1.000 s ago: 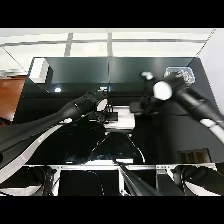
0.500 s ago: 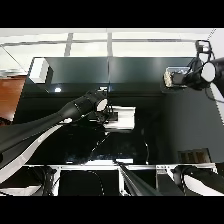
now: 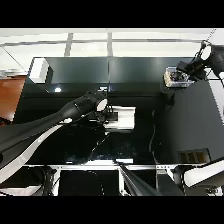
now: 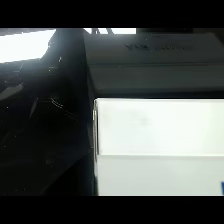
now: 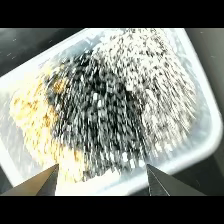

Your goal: Fold the box and place the chain.

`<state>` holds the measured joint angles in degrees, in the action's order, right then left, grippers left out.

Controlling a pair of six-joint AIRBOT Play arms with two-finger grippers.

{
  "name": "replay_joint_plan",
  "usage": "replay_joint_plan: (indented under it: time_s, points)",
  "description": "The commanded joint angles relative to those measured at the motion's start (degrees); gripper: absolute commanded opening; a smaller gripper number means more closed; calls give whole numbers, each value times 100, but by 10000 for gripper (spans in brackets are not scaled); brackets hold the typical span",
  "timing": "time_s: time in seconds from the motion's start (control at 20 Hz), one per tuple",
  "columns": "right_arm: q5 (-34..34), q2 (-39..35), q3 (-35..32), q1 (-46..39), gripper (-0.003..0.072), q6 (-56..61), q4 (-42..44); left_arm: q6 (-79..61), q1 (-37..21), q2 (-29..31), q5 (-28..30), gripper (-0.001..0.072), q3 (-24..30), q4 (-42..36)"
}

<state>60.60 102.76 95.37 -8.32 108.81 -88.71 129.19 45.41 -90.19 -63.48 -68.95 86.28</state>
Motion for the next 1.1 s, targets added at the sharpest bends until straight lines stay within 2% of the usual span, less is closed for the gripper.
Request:
replay_joint_plan:
  time_s: [0.0,0.05,0.3,0.5,0.65,0.9,0.95,1.0,1.05]
  points:
    - [-111,656,529,-116,611,-46,149,0,-4,0,2,28,-4,0]
    - [-208,719,551,-122,548,-48,170,0,-4,0,2,28,-4,0]
    - [-350,951,551,-146,546,-48,138,0,-4,0,2,28,-4,0]
    - [-280,951,608,-120,10,-664,192,0,-4,0,2,28,-4,0]
    - [55,629,813,-122,15,-992,149,0,-4,0,2,28,-4,0]
    - [608,-876,813,-107,14,-1834,181,2,-4,0,2,28,-4,0]
    - [841,-1176,813,-81,14,-2223,295,2,-4,0,2,28,-4,0]
    - [1097,-1491,802,-50,13,-2999,699,2,-4,0,0,28,-4,-2]
    - [1084,-1825,728,-63,12,-3145,1204,2,-4,0,0,28,-4,0]
